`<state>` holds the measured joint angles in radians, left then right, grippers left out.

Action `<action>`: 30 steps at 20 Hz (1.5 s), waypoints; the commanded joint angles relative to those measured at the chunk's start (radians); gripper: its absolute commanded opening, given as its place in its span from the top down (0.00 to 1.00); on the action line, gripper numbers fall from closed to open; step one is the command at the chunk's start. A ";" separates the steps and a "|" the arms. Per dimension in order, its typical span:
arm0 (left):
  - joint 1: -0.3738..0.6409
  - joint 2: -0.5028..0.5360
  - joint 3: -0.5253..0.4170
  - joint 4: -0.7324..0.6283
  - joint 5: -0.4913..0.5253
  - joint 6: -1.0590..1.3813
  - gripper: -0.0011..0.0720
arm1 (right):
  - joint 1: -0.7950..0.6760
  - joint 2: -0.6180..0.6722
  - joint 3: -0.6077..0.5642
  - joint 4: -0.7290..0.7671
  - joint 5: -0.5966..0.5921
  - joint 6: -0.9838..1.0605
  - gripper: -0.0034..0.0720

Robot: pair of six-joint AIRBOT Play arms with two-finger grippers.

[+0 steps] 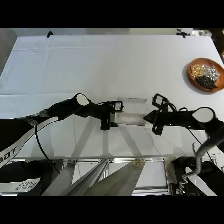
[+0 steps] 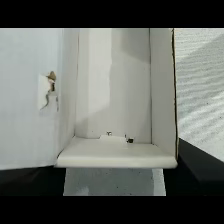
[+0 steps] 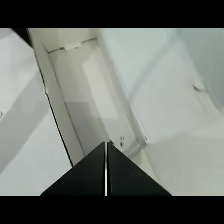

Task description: Fold the box and place the chain.

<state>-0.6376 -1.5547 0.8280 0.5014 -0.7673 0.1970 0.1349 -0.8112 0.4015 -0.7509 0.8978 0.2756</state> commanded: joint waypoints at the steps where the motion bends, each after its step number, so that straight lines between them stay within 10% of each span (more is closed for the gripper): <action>1: 0.000 0.001 0.001 0.001 -0.001 0.001 0.38 | 0.000 0.189 0.033 -0.377 0.026 0.671 0.95; 5: 0.000 0.001 0.001 0.000 -0.007 0.001 0.38 | 0.000 0.252 0.214 -0.779 0.321 0.985 0.95; 12: 0.000 0.001 0.001 0.000 -0.007 0.001 0.38 | -0.128 0.124 0.492 -0.864 0.457 0.966 0.96; 19: 0.000 0.001 0.001 0.000 -0.008 0.001 0.38 | -0.626 -0.333 0.525 -0.244 0.607 0.788 0.95; 23: 0.000 0.001 0.001 0.000 -0.007 0.001 0.38 | -0.669 -0.484 0.497 -0.412 0.544 0.789 0.94; 30: 0.000 0.001 0.001 0.000 -0.008 0.001 0.38 | -0.582 -0.483 0.291 -0.210 0.358 0.661 0.94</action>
<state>-0.6380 -1.5547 0.8280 0.5018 -0.7746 0.1978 -0.4889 -1.2831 0.7528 -1.0290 1.3079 0.9878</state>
